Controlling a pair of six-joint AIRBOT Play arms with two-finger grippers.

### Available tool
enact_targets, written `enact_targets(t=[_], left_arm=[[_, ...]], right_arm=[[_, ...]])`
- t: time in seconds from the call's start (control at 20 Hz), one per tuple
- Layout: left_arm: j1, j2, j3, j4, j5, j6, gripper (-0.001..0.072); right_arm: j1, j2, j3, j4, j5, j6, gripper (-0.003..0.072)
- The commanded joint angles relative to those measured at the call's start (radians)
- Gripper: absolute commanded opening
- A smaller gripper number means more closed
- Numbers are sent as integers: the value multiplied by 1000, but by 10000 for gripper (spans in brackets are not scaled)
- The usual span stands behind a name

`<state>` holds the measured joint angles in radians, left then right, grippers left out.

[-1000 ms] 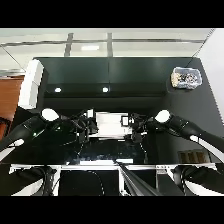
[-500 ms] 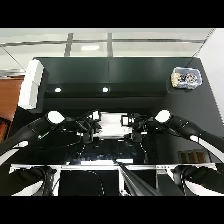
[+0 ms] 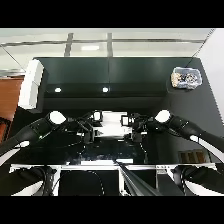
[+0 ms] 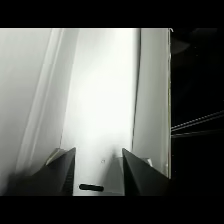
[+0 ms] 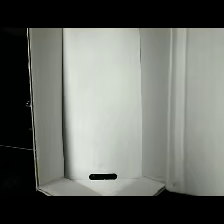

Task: Fold the box and place the chain.

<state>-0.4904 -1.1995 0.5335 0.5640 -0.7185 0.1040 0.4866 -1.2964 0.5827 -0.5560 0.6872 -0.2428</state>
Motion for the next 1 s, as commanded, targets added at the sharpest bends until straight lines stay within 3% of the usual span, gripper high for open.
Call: enact_targets(t=[0.0, 0.15, 0.25, 0.35, 0.4, 0.45, 0.5, 0.55, 0.65, 0.7, 0.95], left_arm=[[0, 0, 1, 0, 0, 0, 306], [0, 0, 2, 1, 5, 0, 308], [0, 0, 2, 2, 5, 0, 439], [0, 0, 2, 4, 0, 0, 249], [0, 0, 2, 4, 0, 0, 243], [0, 2, 2, 3, -4, 0, 329], [0, 3, 2, 4, -13, -1, 468], [3, 6, 2, 5, -20, -3, 458], [4, 25, 2, 16, -20, -7, 99], [4, 47, 2, 44, -21, -10, 40], [89, 249, 2, 295, -87, -455, 31]], right_arm=[[0, -1, 0, 0, 0, 0, 471], [0, -1, 0, 0, 0, 0, 471], [0, -1, -1, 0, 0, 0, 471], [0, -1, 0, 0, 0, 0, 471], [0, -1, 0, 0, 0, 0, 471], [0, -1, 0, 0, 0, 0, 471], [0, -1, 0, 0, 0, 0, 471], [0, -1, 0, 0, 0, 0, 471], [0, -1, 0, 0, 0, 0, 471], [0, -1, 0, 0, 0, 0, 471], [0, -1, 0, 0, 0, 0, 470]])
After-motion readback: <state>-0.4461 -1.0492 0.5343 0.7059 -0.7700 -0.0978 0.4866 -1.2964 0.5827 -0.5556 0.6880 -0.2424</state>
